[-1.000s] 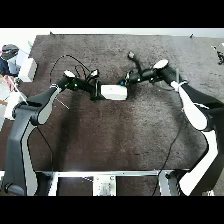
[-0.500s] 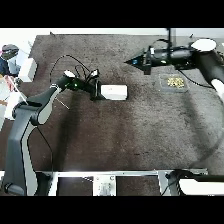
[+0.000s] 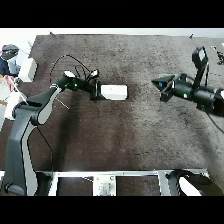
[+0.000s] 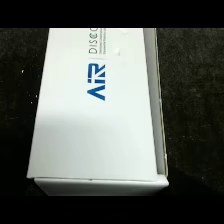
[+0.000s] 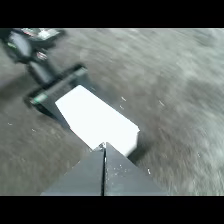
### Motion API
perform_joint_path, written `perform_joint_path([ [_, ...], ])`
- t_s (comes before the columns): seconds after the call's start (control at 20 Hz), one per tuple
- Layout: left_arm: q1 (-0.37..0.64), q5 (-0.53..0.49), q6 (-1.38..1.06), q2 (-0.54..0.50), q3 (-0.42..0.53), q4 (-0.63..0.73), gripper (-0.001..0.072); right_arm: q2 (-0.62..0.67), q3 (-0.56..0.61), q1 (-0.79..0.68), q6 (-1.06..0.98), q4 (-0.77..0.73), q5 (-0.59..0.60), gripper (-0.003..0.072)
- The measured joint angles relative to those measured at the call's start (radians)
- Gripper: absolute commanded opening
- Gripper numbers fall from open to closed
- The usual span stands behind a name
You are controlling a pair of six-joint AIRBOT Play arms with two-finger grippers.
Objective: Fold the box and place the chain.
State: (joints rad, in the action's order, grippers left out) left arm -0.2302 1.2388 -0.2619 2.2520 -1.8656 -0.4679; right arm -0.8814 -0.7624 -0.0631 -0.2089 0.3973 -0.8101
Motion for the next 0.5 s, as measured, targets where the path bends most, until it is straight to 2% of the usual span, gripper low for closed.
perform_joint_path([
  [0.1, 0.0, 0.004, 0.0, 0.0, 0.0, 0.008, 0.0458, 0.053, 0.087, -0.008, 0.005, 0.008, 0.068, 0.0011],
  [0.15, 0.0, 0.011, 0.0, 0.0, 0.0, 0.013, 0.019, 0.071, 0.119, -0.01, 0.008, 0.006, 0.095, 0.0011],
  [0.2, 0.0, 0.017, 0.001, 0.0, 0.0, 0.02, 0.0017, 0.085, 0.148, -0.01, 0.012, 0.008, 0.114, 0.0011],
  [0.5, 0.002, 0.033, 0.022, -0.028, -0.01, 0.1, 0.001, 0.117, 0.212, -0.014, 0.02, 0.01, 0.193, 0.0011],
])
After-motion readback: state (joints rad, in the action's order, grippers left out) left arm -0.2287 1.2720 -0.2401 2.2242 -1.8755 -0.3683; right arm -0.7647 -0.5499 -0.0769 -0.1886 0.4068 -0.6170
